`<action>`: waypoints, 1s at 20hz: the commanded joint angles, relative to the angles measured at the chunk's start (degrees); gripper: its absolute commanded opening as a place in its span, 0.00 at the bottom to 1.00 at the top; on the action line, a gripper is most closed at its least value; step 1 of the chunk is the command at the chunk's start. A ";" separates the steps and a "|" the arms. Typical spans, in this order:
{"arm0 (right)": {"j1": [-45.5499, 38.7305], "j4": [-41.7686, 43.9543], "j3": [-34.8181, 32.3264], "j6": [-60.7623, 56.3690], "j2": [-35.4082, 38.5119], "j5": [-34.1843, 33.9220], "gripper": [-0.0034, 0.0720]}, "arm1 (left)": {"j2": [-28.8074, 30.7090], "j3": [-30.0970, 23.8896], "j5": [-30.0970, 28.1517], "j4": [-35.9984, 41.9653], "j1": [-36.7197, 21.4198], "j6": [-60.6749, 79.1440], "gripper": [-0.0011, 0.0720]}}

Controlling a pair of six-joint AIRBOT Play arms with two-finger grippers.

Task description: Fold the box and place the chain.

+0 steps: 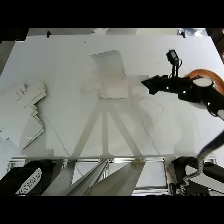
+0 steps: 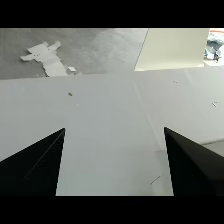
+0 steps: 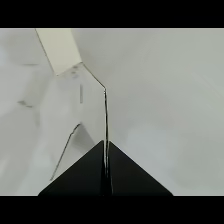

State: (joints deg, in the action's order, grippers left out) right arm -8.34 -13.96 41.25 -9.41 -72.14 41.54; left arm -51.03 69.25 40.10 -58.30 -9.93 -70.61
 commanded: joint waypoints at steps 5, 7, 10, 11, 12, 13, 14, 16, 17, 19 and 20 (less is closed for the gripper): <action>-0.37 17.35 -8.13 19.19 -5.25 -9.57 0.05 | 0.02 0.04 -0.02 0.00 0.04 0.02 0.97; -0.37 18.29 -8.13 20.06 -6.29 -9.25 0.05 | 0.02 0.04 -0.02 0.00 0.04 0.02 0.97; -0.37 18.29 -8.13 20.00 -6.36 -9.14 0.06 | 0.02 0.04 -0.02 0.00 0.04 0.02 0.97; -0.37 18.27 -8.13 19.96 -6.32 -8.98 0.06 | 0.02 0.04 -0.02 0.00 0.04 0.02 0.97; -0.37 18.27 -8.13 19.96 -6.29 -8.92 0.06 | 0.02 0.04 -0.02 0.00 0.04 0.02 0.97; -0.37 18.27 -8.13 20.00 -6.29 -8.55 0.06 | 0.02 0.04 -0.02 0.00 0.04 0.02 0.97; -0.37 18.27 -8.13 20.00 -6.29 -8.09 0.06 | 0.02 0.04 0.00 0.00 0.04 0.02 0.97; -0.35 18.27 -8.11 20.00 -6.29 -7.82 0.06 | 0.02 0.04 -0.02 0.00 0.04 0.02 0.97; -0.35 18.27 -8.13 20.00 -6.29 -7.91 0.06 | 0.02 0.04 -0.02 0.00 0.04 0.02 0.97; -0.37 18.27 -8.11 20.00 -6.32 -7.89 0.06 | 0.02 0.04 -0.02 0.00 0.04 0.02 0.97; -0.37 18.27 -8.11 20.00 -6.29 -7.89 0.06 | 0.02 0.04 -0.02 0.00 0.04 0.02 0.97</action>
